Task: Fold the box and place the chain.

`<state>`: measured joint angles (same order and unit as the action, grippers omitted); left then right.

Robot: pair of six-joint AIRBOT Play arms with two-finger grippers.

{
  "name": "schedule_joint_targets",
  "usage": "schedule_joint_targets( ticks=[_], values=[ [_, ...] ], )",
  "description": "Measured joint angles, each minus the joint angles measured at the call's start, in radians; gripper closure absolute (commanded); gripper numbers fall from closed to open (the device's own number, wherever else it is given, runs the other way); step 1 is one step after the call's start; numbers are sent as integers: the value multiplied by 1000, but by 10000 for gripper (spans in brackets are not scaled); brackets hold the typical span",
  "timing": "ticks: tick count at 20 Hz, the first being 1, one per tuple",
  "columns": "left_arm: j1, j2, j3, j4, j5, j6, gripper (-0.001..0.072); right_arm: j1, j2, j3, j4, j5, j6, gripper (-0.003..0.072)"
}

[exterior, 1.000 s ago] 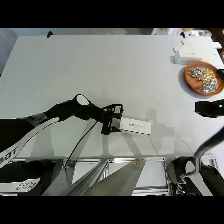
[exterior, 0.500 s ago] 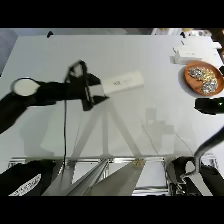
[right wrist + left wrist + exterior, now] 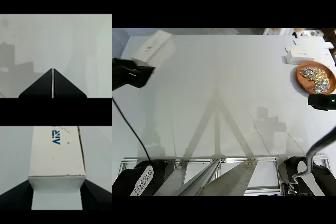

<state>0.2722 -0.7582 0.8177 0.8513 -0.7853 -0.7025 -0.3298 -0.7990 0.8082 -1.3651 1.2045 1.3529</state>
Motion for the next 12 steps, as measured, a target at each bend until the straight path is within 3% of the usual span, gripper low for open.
schedule_joint_targets(
  ticks=[7,12],
  values=[
    [320,-100,0,64,-99,-111,707,0,0,0,3,-27,19,673],
    [394,-224,0,151,-167,-169,707,0,0,0,4,-31,24,673]
  ],
)
